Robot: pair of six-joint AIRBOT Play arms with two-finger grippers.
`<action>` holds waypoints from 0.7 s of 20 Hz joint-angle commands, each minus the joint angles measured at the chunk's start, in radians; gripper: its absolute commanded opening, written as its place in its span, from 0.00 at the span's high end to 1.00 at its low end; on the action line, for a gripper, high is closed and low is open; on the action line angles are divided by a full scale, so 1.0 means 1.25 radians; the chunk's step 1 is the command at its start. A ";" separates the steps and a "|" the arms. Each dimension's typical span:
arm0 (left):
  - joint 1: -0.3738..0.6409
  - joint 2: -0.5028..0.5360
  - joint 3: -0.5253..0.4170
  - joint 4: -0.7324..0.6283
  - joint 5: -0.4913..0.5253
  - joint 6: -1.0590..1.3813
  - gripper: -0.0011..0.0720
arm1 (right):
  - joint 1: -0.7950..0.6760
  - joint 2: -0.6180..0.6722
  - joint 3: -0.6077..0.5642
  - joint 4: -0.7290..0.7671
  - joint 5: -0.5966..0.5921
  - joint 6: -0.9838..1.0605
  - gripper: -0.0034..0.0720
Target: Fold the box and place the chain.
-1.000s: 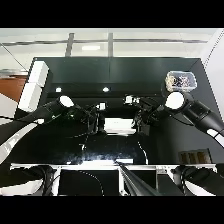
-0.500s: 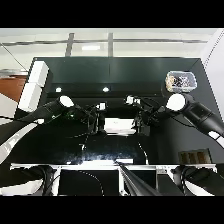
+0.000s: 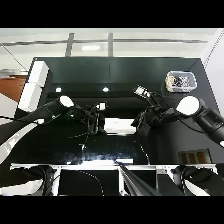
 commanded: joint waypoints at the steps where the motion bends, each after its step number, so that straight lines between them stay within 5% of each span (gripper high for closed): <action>1: 0.000 0.000 0.000 0.000 0.000 0.000 0.32 | -0.004 -0.001 -0.084 0.219 -0.125 0.038 0.91; 5: 0.000 0.000 0.000 0.000 0.000 0.000 0.32 | -0.004 -0.034 -0.117 0.342 -0.169 0.089 0.90; 9: 0.000 0.000 0.000 0.000 0.000 0.000 0.32 | -0.004 -0.071 -0.118 0.347 -0.161 0.315 0.90; 14: 0.000 0.000 0.000 0.000 0.000 0.000 0.32 | -0.004 -0.116 -0.118 0.327 -0.159 0.381 0.90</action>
